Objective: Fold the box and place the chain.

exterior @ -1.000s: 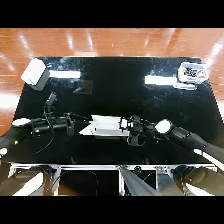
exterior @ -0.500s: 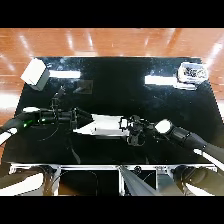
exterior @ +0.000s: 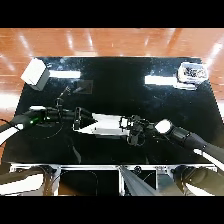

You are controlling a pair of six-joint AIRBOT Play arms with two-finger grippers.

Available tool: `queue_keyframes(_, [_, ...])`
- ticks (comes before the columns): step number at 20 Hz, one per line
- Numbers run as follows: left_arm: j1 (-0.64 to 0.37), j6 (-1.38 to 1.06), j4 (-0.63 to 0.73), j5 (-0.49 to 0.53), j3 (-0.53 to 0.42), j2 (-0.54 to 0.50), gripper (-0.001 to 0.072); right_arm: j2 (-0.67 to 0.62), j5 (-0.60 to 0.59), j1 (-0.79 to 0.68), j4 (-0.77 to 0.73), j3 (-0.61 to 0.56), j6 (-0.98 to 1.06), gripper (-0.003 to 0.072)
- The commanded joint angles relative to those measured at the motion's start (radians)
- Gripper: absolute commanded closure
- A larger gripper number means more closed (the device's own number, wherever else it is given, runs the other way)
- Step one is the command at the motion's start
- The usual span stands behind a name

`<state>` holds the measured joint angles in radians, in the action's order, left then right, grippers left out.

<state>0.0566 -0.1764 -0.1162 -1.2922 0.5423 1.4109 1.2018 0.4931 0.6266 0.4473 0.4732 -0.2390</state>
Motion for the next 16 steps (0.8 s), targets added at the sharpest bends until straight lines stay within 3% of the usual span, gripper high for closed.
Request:
queue_keyframes(1, [0.02, -0.018, 0.024, 0.0, 0.002, 0.003, 0.0266, 0.001, 0.005, 0.001, 0.003, 0.0, -0.001, 0.005])
queue_keyframes(5, [0.032, -0.002, 0.02, 0.0, 0.002, 0.003, 0.0266, 0.001, 0.075, 0.001, 0.083, 0.0, -0.003, 0.0051])
queue_keyframes(12, [0.054, 0.056, -0.056, 0.01, 0.002, 0.006, 0.0267, 0.001, 0.072, 0.001, 0.082, 0.0, 0.0, 0.005])
queue_keyframes(13, [0.053, 0.064, -0.063, 0.01, 0.001, 0.007, 0.0287, 0.001, 0.072, 0.001, 0.082, 0.0, 0.0, 0.005])
queue_keyframes(16, [0.053, 0.068, -0.05, 0.015, 0.001, 0.008, 0.0475, 0.001, 0.072, 0.001, 0.082, 0.0, 0.0, 0.005])
